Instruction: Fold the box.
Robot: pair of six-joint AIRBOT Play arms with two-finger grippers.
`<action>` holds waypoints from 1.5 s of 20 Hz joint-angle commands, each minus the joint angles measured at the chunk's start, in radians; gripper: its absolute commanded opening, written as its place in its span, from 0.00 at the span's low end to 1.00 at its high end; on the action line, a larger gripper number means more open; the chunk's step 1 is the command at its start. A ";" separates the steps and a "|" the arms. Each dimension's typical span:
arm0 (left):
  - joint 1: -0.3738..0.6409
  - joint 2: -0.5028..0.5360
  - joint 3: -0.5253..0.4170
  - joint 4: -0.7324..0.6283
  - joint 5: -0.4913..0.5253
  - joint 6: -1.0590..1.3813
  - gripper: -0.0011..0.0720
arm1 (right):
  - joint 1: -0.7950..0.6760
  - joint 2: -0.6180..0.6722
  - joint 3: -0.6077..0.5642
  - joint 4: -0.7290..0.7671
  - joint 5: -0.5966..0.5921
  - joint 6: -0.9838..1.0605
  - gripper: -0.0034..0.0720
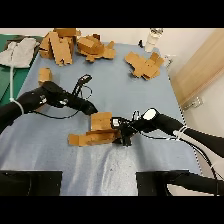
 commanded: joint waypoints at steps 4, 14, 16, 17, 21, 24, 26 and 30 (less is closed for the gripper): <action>-0.002 0.272 -0.293 0.100 0.145 0.579 0.03 | 0.000 0.000 0.000 0.001 0.000 0.000 0.74; -0.004 0.327 -0.394 0.148 0.099 0.688 0.97 | 0.000 0.000 0.000 0.000 0.001 0.000 0.74; -0.005 0.332 -0.394 0.165 -0.001 0.671 0.97 | 0.000 0.000 0.000 0.000 0.000 0.000 0.74; -0.005 0.332 -0.394 0.166 -0.019 0.667 0.97 | 0.000 0.000 0.000 0.000 0.000 0.000 0.74; -0.005 0.332 -0.394 0.183 -0.069 0.592 0.97 | 0.000 0.000 0.000 0.000 0.000 0.000 0.74; -0.073 0.332 -0.394 0.187 -0.017 0.533 0.97 | 0.000 0.000 0.000 0.000 0.000 0.000 0.74; -0.137 0.332 -0.394 0.185 0.085 0.463 0.97 | 0.000 0.000 0.000 0.001 0.000 0.000 0.74; -0.187 0.332 -0.394 0.187 0.136 0.401 0.93 | 0.000 0.000 0.000 0.000 0.000 0.000 0.74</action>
